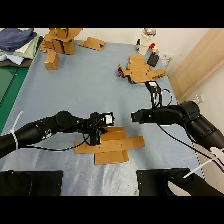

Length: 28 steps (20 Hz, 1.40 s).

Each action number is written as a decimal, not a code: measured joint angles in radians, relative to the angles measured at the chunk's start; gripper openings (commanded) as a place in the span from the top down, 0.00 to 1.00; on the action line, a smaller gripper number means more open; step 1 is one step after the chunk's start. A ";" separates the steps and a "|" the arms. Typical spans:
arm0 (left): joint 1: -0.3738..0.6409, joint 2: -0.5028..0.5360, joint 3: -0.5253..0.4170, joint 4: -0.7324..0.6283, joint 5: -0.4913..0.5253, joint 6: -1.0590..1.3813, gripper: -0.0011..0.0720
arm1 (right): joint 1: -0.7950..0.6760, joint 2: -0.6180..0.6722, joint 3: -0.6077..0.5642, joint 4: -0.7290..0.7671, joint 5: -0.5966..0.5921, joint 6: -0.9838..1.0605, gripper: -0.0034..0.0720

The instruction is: Fold the box.

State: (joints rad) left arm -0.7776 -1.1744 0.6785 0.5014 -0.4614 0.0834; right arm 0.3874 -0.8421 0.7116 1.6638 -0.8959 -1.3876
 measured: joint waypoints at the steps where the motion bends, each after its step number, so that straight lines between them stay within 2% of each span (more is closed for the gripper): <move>1: -0.001 0.000 -0.002 -0.013 -0.003 0.008 0.97 | 0.000 0.000 -0.001 0.000 0.003 0.000 0.95; 8: -0.003 0.026 -0.006 -0.168 0.006 0.175 0.97 | 0.000 0.000 -0.001 0.000 0.019 0.000 0.95; 11: -0.035 0.051 -0.025 -0.217 0.013 0.222 0.97 | 0.000 0.000 -0.001 0.000 0.022 0.001 0.95; 16: -0.109 0.062 -0.096 -0.243 0.166 0.285 0.97 | 0.000 0.000 -0.001 0.001 0.024 0.003 0.95; 19: -0.124 0.060 -0.116 -0.250 0.216 0.302 0.97 | 0.000 0.000 -0.001 0.001 0.027 0.003 0.95; 28: -0.166 0.060 -0.131 -0.256 0.196 0.275 0.97 | 0.000 0.000 -0.001 0.001 0.043 0.003 0.95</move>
State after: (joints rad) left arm -0.9440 -1.1145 0.5472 0.2455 -0.2649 0.3588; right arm 0.3874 -0.8421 0.7109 1.6650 -0.8528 -1.3842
